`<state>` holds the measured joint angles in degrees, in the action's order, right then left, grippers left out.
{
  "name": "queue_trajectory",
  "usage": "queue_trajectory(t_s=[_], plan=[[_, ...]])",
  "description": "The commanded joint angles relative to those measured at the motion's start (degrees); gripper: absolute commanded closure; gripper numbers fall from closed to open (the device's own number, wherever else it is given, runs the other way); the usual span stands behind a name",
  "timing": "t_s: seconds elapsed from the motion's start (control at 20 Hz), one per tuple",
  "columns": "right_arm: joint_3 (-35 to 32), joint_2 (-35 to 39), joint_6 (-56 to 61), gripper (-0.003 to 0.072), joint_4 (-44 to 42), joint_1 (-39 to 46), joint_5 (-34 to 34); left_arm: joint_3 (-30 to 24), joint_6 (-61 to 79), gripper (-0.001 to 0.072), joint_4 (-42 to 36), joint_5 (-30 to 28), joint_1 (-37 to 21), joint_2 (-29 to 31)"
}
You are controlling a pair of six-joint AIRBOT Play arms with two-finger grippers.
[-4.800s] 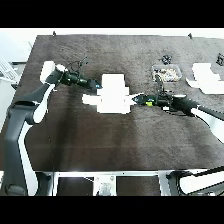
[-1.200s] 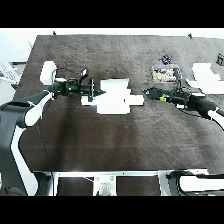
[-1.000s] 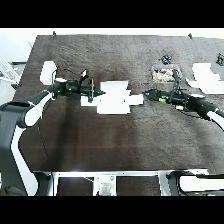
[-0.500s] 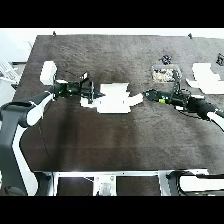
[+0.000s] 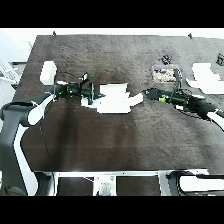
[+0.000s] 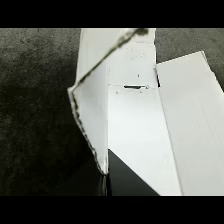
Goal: Fold the box and place the chain.
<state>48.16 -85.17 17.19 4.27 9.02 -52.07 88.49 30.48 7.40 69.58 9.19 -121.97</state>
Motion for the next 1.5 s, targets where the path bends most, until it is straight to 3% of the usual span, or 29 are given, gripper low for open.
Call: queue_trajectory(t_s=[0.0, 0.15, 0.3, 0.45, 0.6, 0.65, 0.85, 1.05, 1.45], plan=[[0.00, 1.40, -2.40, 0.0266, -2.32, -0.02, -5.75, 0.02, 0.02, 0.0690, -0.11, -0.07, 0.02, -0.09], [-0.83, 5.64, -2.73, 0.0267, -2.10, -0.02, -10.64, 0.02, 0.02, 0.0689, -0.11, -0.15, 0.02, -0.09], [-4.20, 11.15, -7.72, 0.0267, 2.03, -0.96, -10.40, 0.02, 0.00, 0.0687, -0.11, -0.17, 0.02, -0.09], [-8.57, 13.25, -27.45, 0.0264, 3.41, -4.92, -7.45, 0.02, -0.02, 0.0688, -0.15, -0.09, 0.02, -0.07], [-11.15, 13.05, -43.08, 0.0183, 8.61, -10.40, 0.76, 0.02, 0.00, 0.0688, -0.17, -0.11, 0.02, -0.02], [-11.43, 12.92, -44.76, 0.0112, 10.86, -12.22, 3.89, 0.02, -0.02, 0.0688, -0.17, -0.09, 0.02, -0.02], [-11.45, 12.41, -49.77, 0.0111, 14.93, -18.03, 12.55, 0.02, 0.00, 0.0687, -0.17, -0.09, 0.02, -0.02], [-11.30, 11.61, -53.18, -0.0006, 14.88, -21.35, 19.74, 0.02, 0.00, 0.0688, -0.17, -0.09, 0.02, -0.02], [-7.91, 4.72, -53.44, -0.0006, 14.56, -24.72, 22.08, 0.02, 0.00, 0.0688, -0.17, -0.11, 0.02, -0.02]])
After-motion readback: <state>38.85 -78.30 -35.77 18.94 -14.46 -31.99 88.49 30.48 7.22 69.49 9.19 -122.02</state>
